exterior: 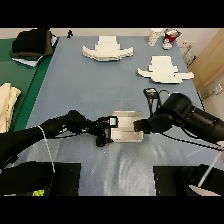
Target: Fold the box.
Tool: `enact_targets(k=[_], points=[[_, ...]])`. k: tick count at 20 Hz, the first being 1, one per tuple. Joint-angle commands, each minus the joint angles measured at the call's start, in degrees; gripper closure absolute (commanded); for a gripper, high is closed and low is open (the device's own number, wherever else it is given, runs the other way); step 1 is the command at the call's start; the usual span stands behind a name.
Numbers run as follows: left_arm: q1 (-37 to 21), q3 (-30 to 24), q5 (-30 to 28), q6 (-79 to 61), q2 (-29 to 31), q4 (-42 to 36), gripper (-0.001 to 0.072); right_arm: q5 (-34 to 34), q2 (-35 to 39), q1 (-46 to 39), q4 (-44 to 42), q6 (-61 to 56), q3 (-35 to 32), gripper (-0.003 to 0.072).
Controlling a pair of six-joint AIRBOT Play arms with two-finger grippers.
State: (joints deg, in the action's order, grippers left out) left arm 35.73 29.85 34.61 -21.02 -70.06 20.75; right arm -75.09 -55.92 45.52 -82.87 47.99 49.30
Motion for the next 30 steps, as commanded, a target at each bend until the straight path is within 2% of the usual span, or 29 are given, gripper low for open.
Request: enact_targets(k=[1,2,4,6,8,10,11,13,14,16,19,22,25,30], points=[[0.0,0.0,0.0,0.0,0.0,0.0,0.0224,-8.1,4.1,-3.5,8.9,0.1,-0.4,0.0677],[0.0,0.0,0.0,0.0,0.0,0.0,0.0224,-7.6,3.8,-6.8,9.9,1.4,-1.4,0.0683],[0.0,0.0,0.0,0.0,0.0,0.0,0.0224,-1.4,2.0,-15.6,5.7,8.0,-3.3,0.0683],[0.0,0.0,0.0,0.0,0.0,0.0,0.0224,7.8,-1.6,-25.8,-8.5,20.1,-3.9,0.0684],[0.0,0.0,0.0,0.0,0.0,0.0,0.0223,13.3,-6.7,-35.5,-31.7,37.1,-3.8,0.0684],[0.0,0.0,0.0,0.0,0.0,0.0,0.0224,11.3,-13.2,-42.5,-55.5,55.1,-3.3,0.0684],[0.0,0.0,0.0,0.0,0.0,0.0,0.0224,8.2,-16.3,-44.2,-62.6,61.0,-2.6,0.0684],[0.0,0.0,0.0,0.0,0.0,0.0,0.0223,-0.3,-21.7,-44.8,-69.3,70.1,-0.2,0.0685],[0.0,0.0,0.0,0.0,0.0,0.0,0.0224,-4.0,-23.3,-44.3,-70.4,72.7,0.9,0.0685],[0.0,0.0,0.0,0.0,0.0,0.0,0.0224,-6.4,-23.9,-43.0,-70.4,75.0,1.3,0.0685],[0.0,0.0,0.0,0.0,0.0,0.0,0.0224,-6.7,-22.8,-40.5,-69.5,76.7,0.7,0.0684],[0.0,0.0,0.0,0.0,0.0,0.0,0.0224,-4.8,-18.8,-36.6,-67.2,78.5,-3.3,0.0685],[0.0,0.0,0.0,0.0,0.0,0.0,0.0224,5.5,-10.0,-31.4,-63.0,79.3,-11.5,0.0685],[0.0,0.0,0.0,0.0,0.0,0.0,0.0223,27.6,8.5,-19.9,-55.8,80.6,-22.8,0.0685]])
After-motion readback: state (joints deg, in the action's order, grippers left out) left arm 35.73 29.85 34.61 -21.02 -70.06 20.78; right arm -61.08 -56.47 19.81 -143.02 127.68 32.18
